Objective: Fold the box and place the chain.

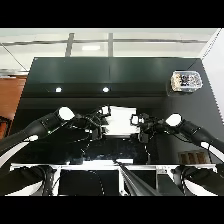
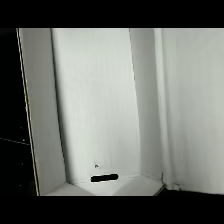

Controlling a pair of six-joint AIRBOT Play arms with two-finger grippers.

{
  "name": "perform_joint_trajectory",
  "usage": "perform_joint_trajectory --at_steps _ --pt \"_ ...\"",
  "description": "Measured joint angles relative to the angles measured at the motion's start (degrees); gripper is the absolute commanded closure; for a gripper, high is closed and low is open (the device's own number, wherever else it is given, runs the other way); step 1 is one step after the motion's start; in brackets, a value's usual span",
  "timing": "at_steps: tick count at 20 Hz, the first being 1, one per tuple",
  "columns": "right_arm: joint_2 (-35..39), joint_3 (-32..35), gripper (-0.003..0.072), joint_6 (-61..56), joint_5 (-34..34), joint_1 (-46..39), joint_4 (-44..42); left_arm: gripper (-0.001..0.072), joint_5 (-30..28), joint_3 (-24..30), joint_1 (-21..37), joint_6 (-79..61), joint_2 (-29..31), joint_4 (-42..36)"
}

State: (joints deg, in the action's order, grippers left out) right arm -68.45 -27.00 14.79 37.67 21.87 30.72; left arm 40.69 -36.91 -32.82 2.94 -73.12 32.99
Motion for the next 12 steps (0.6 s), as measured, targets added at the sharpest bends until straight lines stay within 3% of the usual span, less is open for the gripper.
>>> perform_joint_trajectory --at_steps 3,5,6,7,12 --pt "0.0 0.0 0.0676 0.0 0.0 0.0 0.0 0.0411 0.2 0.0 0.0 0.0 0.0 1.0" --pt "0.0 0.0 0.0676 0.0 0.0 0.0 0.0 0.0598 0.2 0.0 0.0 0.0 0.0 1.5" --pt "0.0 0.0 0.0676 0.0 0.0 0.0 0.0 0.0607 0.3 0.0 0.0 0.0 0.0 1.7" --pt "0.0 0.0 0.0676 0.0 0.0 0.0 0.0 0.0679 0.4 0.0 0.1 0.0 0.0 1.8" --pt "0.0 0.0 0.0676 0.0 0.0 0.0 0.0 0.068 3.3 -0.5 3.3 7.3 3.8 6.5"
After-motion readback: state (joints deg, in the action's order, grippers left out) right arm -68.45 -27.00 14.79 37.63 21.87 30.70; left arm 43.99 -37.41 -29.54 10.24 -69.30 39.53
